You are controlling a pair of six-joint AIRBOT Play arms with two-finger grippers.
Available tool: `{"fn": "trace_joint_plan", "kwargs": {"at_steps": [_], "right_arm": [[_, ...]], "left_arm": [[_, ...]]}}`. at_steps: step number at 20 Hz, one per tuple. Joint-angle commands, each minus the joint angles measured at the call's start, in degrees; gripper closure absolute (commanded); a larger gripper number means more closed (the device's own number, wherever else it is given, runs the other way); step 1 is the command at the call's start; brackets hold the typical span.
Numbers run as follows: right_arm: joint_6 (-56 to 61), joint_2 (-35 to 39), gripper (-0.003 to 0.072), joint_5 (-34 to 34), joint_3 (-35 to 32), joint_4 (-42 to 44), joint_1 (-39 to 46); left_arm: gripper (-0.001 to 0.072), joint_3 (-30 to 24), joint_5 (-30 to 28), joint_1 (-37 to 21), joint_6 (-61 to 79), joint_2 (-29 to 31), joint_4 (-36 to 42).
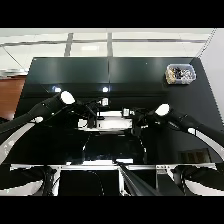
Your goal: Fold the box and place the chain.
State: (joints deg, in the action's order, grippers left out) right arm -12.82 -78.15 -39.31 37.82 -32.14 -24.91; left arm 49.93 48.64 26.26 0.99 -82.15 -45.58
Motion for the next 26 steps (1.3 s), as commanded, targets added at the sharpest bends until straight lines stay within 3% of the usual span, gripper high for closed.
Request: {"fn": "trace_joint_plan", "kwargs": {"at_steps": [1, 22, 23, 24, 26], "right_arm": [[1.3, -0.2, -0.0018, 1.0, 0.1, -1.9, -0.7], [0.2, -0.1, -0.0016, -0.9, 0.1, -0.7, 0.5], [0.2, -0.1, 0.0072, -0.9, 0.1, -0.7, 0.5], [0.2, -0.1, 0.0208, -1.0, 0.1, -0.7, 0.5], [0.2, -0.1, 0.0209, -1.0, 0.1, -0.8, 0.5]], "left_arm": [[0.0681, 0.0, 0.0, 0.0, 0.0, 0.0, 0.0], [0.0682, 0.0, 0.0, 0.0, 0.0, 0.0, 0.0], [0.0681, 0.0, 0.0, 0.0, 0.0, 0.0, 0.0], [0.0682, 0.0, 0.0, 0.0, 0.0, 0.0, 0.0], [0.0681, 0.0, 0.0, 0.0, 0.0, 0.0, 0.0]]}}
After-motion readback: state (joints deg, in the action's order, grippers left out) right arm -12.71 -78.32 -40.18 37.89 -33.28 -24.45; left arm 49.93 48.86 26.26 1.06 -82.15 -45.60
